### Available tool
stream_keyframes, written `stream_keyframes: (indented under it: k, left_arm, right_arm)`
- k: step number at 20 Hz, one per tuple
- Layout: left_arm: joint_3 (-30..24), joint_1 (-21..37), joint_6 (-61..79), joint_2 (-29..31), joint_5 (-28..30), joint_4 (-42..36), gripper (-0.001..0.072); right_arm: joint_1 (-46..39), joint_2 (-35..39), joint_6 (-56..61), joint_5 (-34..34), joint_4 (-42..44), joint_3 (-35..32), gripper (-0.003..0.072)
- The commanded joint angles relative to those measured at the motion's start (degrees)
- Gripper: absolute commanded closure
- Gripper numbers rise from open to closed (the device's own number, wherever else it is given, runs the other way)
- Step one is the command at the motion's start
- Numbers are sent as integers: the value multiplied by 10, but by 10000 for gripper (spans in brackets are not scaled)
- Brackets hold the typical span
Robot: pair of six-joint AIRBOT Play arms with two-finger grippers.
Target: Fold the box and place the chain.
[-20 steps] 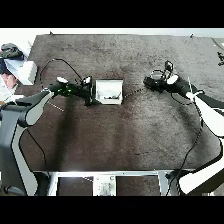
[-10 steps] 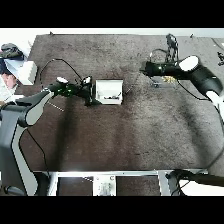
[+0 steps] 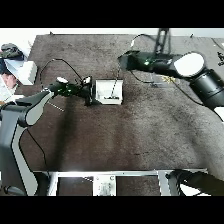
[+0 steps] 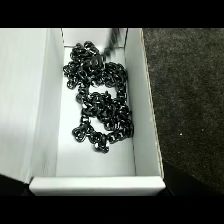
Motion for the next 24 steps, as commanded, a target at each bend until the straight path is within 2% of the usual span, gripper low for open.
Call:
stream_keyframes:
  k: [1,7,12,13,14,15,20,24]
  left_arm:
    - [0,0,0,0,0,0,240]
    - [0,0,0,0,0,0,240]
    - [0,0,0,0,0,0,239]
    - [0,0,0,0,0,0,239]
    - [0,0,0,0,0,0,239]
    - [0,0,0,0,0,0,240]
    - [0,0,0,0,0,0,239]
    - [0,0,0,0,0,0,239]
  right_arm:
    - [33,-38,0,-13,-18,0,674]
    - [35,-149,6,35,-41,-1,674]
    - [32,-183,47,41,-106,-1,673]
    - [27,-180,47,42,-120,-1,591]
    - [18,-174,46,47,-130,-1,348]
    - [4,-169,47,52,-136,-1,300]
    - [-106,-151,47,75,-148,-8,300]
    - [-220,-165,103,4,-146,-76,301]
